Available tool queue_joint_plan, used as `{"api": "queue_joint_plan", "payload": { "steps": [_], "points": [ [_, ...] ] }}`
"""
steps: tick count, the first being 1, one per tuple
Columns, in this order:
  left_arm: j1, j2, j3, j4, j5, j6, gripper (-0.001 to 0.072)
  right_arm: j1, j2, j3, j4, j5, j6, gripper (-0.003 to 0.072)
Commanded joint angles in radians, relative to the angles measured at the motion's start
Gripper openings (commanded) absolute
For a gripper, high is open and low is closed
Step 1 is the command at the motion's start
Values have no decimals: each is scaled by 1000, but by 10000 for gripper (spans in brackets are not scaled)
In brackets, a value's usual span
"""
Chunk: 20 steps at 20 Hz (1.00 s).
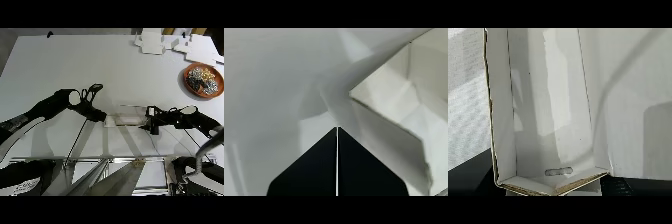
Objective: Fold the box and place the chain.
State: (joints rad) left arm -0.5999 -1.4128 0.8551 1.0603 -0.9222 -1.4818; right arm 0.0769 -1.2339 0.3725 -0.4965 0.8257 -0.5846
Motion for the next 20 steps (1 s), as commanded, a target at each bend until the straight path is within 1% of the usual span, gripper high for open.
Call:
{"api": "queue_joint_plan", "payload": {
  "steps": [1,4,6,9,10,11,13,16,18,19,20],
  "points": [
    [-29,-24,0,-82,40,0,12,1,0,0,0,0,0,472],
    [-38,-23,2,-104,39,1,14,1,0,0,0,1,0,472],
    [-43,-18,16,-106,32,0,36,1,0,0,0,0,0,472],
    [-43,16,26,-109,36,0,39,1,0,0,0,0,0,472],
    [-43,29,26,-110,36,0,57,1,0,0,0,0,0,472],
    [-43,42,26,-110,36,0,100,1,0,0,0,1,0,472],
    [-47,58,27,-111,35,-1,219,1,0,0,0,0,0,472],
    [-64,55,27,-132,36,-1,231,1,0,0,0,0,0,472],
    [-76,50,27,-136,57,-2,240,1,0,0,0,0,0,472],
    [-79,49,27,-143,68,-3,292,1,0,0,0,0,0,472],
    [-80,50,27,-156,76,-3,291,1,0,0,0,0,0,472]
  ]
}}
